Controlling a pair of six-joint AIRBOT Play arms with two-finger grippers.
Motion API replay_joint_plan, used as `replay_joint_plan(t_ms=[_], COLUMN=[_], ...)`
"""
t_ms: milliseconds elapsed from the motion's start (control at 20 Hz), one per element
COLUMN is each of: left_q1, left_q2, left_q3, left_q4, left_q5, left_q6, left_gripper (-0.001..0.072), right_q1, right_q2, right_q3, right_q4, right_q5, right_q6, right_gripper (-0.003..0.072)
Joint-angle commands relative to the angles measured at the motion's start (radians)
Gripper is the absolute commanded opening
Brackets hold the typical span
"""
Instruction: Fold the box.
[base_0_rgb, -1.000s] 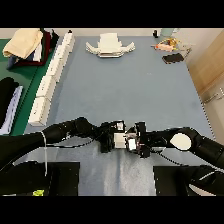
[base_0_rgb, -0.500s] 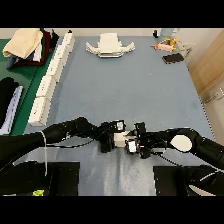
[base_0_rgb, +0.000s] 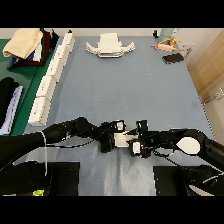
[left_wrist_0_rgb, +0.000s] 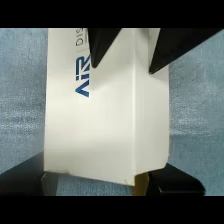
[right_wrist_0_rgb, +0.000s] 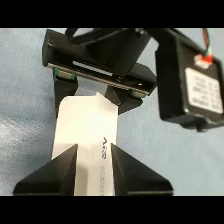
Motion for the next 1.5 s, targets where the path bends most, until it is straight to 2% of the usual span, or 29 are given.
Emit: replay_joint_plan(t_ms=[0, 150, 350, 600, 650, 700, 900, 1200, 1350, 1400, 1450], left_q1=[0.0, 0.0, 0.0, 0.0, 0.0, 0.0, 0.0, 0.0, 0.0, 0.0, 0.0], left_q2=[0.0, 0.0, 0.0, 0.0, 0.0, 0.0, 0.0, 0.0, 0.0, 0.0, 0.0], left_q3=[0.0, 0.0, 0.0, 0.0, 0.0, 0.0, 0.0, 0.0, 0.0, 0.0, 0.0], left_q4=[0.0, 0.0, 0.0, 0.0, 0.0, 0.0, 0.0, 0.0, 0.0, 0.0, 0.0], left_q5=[-0.001, -0.001, -0.001, 0.0, 0.0, 0.0, 0.0, 0.0, 0.0, 0.0, -0.001], left_q6=[0.0, 0.0, 0.0, 0.0, 0.0, 0.0, 0.0, 0.0, 0.0, 0.0, 0.0], left_gripper=[0.0425, 0.0425, 0.0425, 0.0425, 0.0424, 0.0425, 0.0425, 0.0425, 0.0424, 0.0425, 0.0425], right_q1=[0.001, 0.001, 0.001, 0.001, 0.001, 0.001, 0.001, 0.001, -0.003, -0.008, -0.008], right_q2=[-0.004, -0.014, -0.014, -0.026, -0.037, -0.051, -0.076, -0.022, 0.027, 0.028, 0.024], right_q3=[0.0, 0.0, 0.0, 0.0, 0.0, 0.0, 0.0, 0.001, 0.001, 0.001, 0.001], right_q4=[-0.019, -0.032, -0.034, 0.005, 0.005, 0.005, 0.038, 0.083, 0.087, 0.093, 0.097], right_q5=[-0.05, -0.113, -0.124, -0.02, -0.003, 0.006, 0.017, 0.041, -0.008, -0.016, -0.018], right_q6=[0.0, 0.0, 0.0, 0.002, 0.005, 0.011, 0.012, 0.014, 0.16, 0.293, 0.499], right_gripper=[0.0301, 0.0301, 0.03, 0.029, 0.0273, 0.0212, 0.021, 0.0226, 0.0226, 0.0222, 0.0186])
